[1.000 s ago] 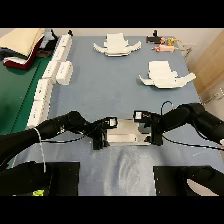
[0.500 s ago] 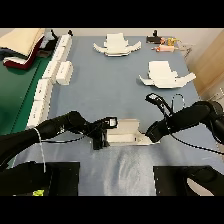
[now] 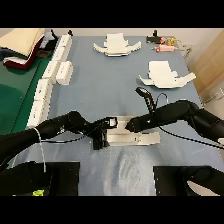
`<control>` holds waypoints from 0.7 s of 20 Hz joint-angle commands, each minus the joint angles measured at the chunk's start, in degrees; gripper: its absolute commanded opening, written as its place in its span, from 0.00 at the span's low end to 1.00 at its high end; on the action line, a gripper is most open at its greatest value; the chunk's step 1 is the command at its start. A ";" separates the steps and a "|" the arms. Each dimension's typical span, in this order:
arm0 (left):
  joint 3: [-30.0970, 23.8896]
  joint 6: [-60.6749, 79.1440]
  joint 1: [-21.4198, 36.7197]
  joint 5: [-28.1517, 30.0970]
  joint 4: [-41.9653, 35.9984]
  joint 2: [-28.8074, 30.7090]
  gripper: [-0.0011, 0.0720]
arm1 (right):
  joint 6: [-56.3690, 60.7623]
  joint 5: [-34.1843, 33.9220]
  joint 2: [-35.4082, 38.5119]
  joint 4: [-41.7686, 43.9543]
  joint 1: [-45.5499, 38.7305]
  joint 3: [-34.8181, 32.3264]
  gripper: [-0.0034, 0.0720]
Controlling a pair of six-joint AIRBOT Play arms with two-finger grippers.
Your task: Fold the box.
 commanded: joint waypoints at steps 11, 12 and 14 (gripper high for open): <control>-0.02 0.04 -0.02 0.02 0.02 0.00 0.63 | 1.16 7.93 -12.26 -7.45 0.37 2.36 0.05; -0.02 0.04 -0.02 0.02 0.02 0.00 0.63 | 1.16 7.96 -12.24 -7.45 0.37 2.34 0.05; -0.02 0.02 -0.02 0.02 0.02 0.00 0.63 | 1.16 7.65 -12.24 -7.45 0.37 2.34 0.05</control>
